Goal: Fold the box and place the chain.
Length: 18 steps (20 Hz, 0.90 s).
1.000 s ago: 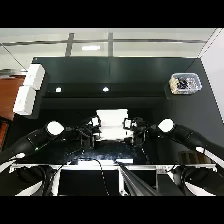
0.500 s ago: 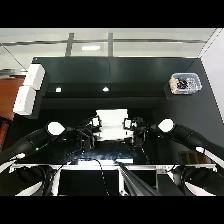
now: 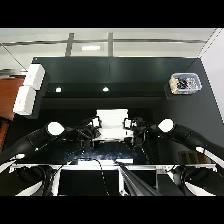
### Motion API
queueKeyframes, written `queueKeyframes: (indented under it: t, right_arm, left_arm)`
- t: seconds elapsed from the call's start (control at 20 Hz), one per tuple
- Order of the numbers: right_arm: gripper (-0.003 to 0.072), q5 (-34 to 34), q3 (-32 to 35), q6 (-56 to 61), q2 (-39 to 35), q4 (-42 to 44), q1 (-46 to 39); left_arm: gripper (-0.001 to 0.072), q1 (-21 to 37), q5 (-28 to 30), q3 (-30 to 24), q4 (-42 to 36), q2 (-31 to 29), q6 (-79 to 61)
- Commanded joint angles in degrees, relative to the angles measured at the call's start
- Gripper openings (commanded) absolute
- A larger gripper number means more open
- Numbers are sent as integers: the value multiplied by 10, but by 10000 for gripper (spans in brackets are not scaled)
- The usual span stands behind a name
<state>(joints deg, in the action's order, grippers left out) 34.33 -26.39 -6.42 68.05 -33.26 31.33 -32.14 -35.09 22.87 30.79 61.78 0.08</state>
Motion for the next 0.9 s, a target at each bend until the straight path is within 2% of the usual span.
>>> queueKeyframes:
  t: [0.0,0.15,0.3,0.4,0.55,0.6,0.7,0.75,0.85]
  right_arm:
    - [379,1,0,0,0,0,0]
    - [379,1,0,0,0,0,0]
    - [379,1,0,0,0,0,0]
    - [379,1,0,0,0,0,0]
    - [379,1,0,0,0,0,0]
    - [380,0,0,0,0,0,0]
    - [379,1,0,0,0,0,0]
    - [379,1,0,0,0,0,0]
    - [379,1,0,0,0,0,0]
  left_arm:
    - [32,16,1,0,16,-25,16]
    - [32,53,-25,0,49,-76,65]
    - [32,110,-119,0,128,-131,155]
    - [32,160,-187,0,156,-168,230]
    - [33,253,-210,0,191,-211,404]
    - [34,290,-216,0,212,-218,459]
    - [32,361,-272,0,252,-213,543]
    - [32,389,-282,-1,279,-207,580]
    - [32,441,-261,-19,298,-198,714]
